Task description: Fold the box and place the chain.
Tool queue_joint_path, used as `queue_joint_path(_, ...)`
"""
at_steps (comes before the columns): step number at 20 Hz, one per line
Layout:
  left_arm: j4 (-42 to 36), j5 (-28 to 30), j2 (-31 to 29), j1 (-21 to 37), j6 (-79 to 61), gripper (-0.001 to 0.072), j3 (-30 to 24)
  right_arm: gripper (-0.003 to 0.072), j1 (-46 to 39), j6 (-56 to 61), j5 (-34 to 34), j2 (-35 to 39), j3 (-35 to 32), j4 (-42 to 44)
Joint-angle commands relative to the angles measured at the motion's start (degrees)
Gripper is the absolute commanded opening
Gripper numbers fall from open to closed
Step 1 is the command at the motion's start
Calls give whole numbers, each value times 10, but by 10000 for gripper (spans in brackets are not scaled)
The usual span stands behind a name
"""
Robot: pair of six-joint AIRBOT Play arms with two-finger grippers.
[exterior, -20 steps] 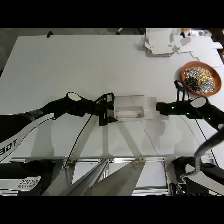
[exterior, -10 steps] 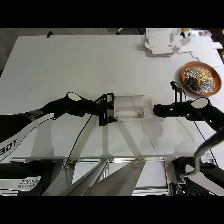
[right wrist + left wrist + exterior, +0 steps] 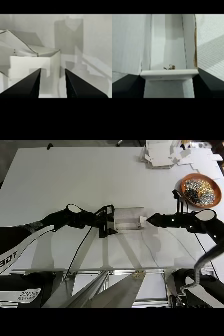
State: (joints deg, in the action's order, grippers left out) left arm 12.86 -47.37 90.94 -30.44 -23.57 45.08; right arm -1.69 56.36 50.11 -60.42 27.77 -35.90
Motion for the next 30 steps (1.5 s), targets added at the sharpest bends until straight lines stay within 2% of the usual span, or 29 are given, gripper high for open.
queue_joint_path(1,0,0,0,0,0,151,0,341,11,-10,10,4,1,17)
queue_joint_path(5,0,0,0,0,0,151,0,353,58,-16,-17,4,1,14)
queue_joint_path(6,0,0,0,0,0,151,0,409,67,-15,-23,4,1,7)
queue_joint_path(9,0,0,0,0,0,151,0,413,84,-6,-31,4,1,-45)
queue_joint_path(13,0,0,0,0,0,151,0,413,111,19,-44,4,11,-68)
queue_joint_path(19,0,0,0,0,0,151,0,412,206,237,-30,-38,97,-291)
queue_joint_path(22,0,0,0,0,0,151,0,402,249,301,-21,-63,136,-349)
queue_joint_path(26,0,0,0,0,0,151,0,402,283,370,40,-108,179,-439)
queue_joint_path(30,0,0,-1,0,0,151,0,399,313,410,58,-137,211,-470)
